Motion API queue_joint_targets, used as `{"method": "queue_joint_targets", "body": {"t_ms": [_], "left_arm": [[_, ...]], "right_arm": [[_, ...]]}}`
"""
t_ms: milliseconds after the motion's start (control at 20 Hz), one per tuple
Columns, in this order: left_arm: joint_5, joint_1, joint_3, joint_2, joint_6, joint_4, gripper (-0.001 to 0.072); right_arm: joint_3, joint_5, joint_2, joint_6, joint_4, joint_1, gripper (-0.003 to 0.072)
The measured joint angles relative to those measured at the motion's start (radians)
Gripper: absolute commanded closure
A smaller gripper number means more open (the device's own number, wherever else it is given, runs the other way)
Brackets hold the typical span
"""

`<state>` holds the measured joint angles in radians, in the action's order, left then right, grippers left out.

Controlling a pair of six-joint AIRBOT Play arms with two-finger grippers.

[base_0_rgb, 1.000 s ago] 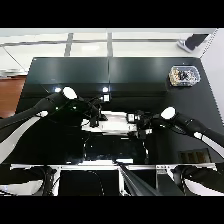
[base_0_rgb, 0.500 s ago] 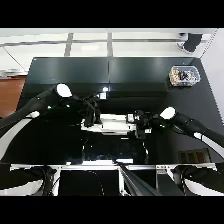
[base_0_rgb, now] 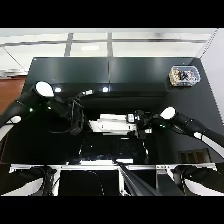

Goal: Fold the box and place the chain.

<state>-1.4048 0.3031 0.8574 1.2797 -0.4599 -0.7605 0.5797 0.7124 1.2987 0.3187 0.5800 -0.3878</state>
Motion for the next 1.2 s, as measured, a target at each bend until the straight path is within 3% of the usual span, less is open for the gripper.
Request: {"method": "queue_joint_targets", "body": {"t_ms": [300, 450, 550, 700, 950, 1200], "left_arm": [[0.346, 0.043, -0.083, -0.003, 0.010, 0.315, 0.0681], [0.511, 0.050, -0.089, 0.019, 0.027, 0.401, 0.0681], [0.567, 0.051, -0.091, 0.048, 0.034, 0.426, 0.0681], [0.601, 0.053, -0.093, 0.108, 0.038, 0.447, 0.0681], [0.571, 0.051, -0.091, 0.177, 0.039, 0.451, 0.0683], [0.475, 0.001, -0.052, 0.117, 0.040, 0.381, 0.0684]], "right_arm": [[0.000, 0.000, 0.000, 0.000, 0.000, 0.000, 0.0387], [0.000, 0.000, 0.000, 0.000, 0.000, 0.000, 0.0387], [0.000, 0.001, 0.000, 0.000, 0.000, 0.000, 0.0387], [0.000, 0.001, 0.000, 0.000, 0.000, 0.000, 0.0387], [0.000, 0.001, 0.000, 0.000, 0.000, 0.000, 0.0387], [0.000, 0.002, 0.000, 0.001, 0.000, 0.000, 0.0387]]}}
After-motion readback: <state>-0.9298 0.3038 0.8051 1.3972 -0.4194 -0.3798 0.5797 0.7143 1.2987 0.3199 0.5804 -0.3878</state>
